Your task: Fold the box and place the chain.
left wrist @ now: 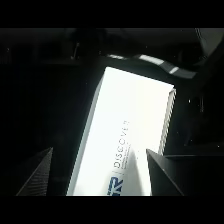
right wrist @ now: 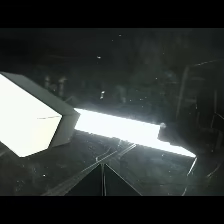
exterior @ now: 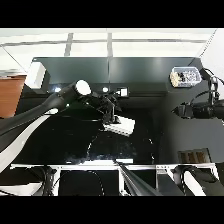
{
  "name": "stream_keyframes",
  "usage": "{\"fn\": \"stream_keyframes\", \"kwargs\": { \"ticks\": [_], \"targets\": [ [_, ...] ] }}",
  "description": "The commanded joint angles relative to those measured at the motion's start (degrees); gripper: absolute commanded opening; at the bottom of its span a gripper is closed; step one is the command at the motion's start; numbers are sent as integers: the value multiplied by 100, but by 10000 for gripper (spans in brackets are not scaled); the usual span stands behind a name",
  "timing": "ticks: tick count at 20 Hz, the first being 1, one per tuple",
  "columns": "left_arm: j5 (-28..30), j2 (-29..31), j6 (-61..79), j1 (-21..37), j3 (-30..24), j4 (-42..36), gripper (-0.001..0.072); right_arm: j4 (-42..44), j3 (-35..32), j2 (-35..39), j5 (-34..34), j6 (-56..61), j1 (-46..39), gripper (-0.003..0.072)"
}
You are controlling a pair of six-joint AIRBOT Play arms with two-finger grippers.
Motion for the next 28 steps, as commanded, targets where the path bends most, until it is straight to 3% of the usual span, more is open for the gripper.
{"fn": "stream_keyframes", "kwargs": {
  "ticks": [1,15,20,21,23,24,28],
  "targets": [
    [-328,-278,282,-37,162,11,713,-9,4,2,-9,-2,-4,17],
    [-496,-278,186,-297,164,835,712,-15,4,2,-26,0,-4,18],
    [68,-297,-442,-719,162,1622,706,-11,4,2,-98,4,-4,17],
    [133,-291,-796,-848,177,2009,665,-7,4,2,-122,4,-4,17],
    [-48,-236,-1744,-966,354,2647,374,-9,4,2,-131,4,-4,18],
    [-247,-155,-2120,-922,472,2804,316,-9,4,2,-131,4,-7,18],
    [-1386,608,-3617,0,745,3320,291,-9,4,2,-129,4,-4,17]
  ]
}}
